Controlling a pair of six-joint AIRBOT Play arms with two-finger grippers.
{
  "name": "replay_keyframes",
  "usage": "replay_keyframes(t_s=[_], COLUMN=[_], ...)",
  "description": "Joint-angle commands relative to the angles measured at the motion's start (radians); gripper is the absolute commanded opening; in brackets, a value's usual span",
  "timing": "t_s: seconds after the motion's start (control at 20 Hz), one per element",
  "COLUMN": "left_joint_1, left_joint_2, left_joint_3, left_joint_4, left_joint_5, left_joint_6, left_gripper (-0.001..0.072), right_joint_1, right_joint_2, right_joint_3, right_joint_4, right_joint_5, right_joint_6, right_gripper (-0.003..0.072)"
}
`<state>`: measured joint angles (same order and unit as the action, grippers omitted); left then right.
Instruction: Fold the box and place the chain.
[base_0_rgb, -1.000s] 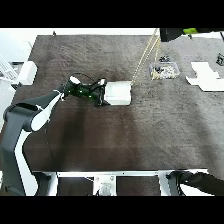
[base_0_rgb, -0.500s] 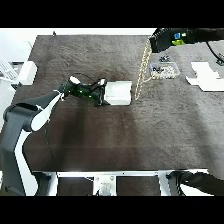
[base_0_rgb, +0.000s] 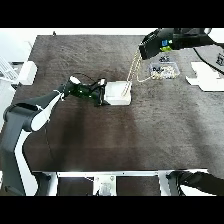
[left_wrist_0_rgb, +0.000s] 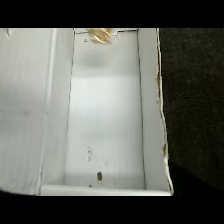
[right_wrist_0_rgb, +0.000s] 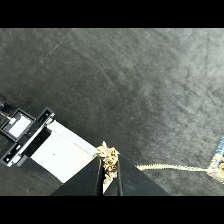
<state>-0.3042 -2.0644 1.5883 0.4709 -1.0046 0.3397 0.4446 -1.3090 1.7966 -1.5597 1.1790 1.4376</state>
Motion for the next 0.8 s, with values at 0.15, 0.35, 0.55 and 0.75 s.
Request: replay_keyframes(t_s=[0.15,0.35,0.55,0.75], left_joint_1=[0.0,0.0,0.0,0.0], left_joint_2=[0.0,0.0,0.0,0.0], left_joint_3=[0.0,0.0,0.0,0.0], left_joint_4=[0.0,0.0,0.0,0.0], left_joint_5=[0.0,0.001,0.001,0.001], left_joint_6=[0.0,0.0,0.0,0.0], left_gripper=[0.0357,0.0357,0.0357,0.0357], right_joint_1=[0.003,0.004,0.004,0.004], right_joint_2=[-0.088,-0.13,-0.166,-0.217], right_joint_3=[-0.019,-0.101,-0.211,-0.342], right_joint_4=[0.056,0.106,0.213,0.285], right_joint_5=[-0.004,-0.031,-0.136,-0.267], right_joint_6=[0.001,0.002,0.01,0.009], right_gripper=[0.001,0.001,0.001,0.001])
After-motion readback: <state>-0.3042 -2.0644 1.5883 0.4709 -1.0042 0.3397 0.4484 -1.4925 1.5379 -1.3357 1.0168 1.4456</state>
